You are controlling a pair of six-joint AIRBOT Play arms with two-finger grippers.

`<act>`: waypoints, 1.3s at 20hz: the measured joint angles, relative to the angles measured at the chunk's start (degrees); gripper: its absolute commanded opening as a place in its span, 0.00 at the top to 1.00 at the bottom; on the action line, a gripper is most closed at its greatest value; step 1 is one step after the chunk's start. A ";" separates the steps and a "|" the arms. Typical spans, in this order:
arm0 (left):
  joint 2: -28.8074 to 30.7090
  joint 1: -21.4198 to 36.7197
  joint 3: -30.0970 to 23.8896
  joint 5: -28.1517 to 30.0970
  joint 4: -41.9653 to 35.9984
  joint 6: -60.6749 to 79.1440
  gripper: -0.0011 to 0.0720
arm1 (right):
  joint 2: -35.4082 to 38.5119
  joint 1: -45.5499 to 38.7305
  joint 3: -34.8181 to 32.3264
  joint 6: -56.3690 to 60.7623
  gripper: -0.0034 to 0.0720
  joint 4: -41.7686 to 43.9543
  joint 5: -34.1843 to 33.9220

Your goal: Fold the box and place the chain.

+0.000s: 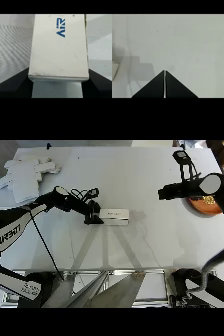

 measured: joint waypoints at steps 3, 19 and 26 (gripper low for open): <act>1.53 0.00 0.00 0.72 -1.16 -1.31 0.97 | 0.00 0.00 0.00 -0.02 0.95 0.02 0.00; 14.08 1.31 0.00 19.91 -8.22 -3.69 0.97 | 0.00 0.00 0.00 0.00 0.95 0.02 0.00; 21.16 8.52 0.00 32.20 -9.16 -9.35 0.98 | 0.00 0.00 0.00 -0.02 0.95 0.02 0.00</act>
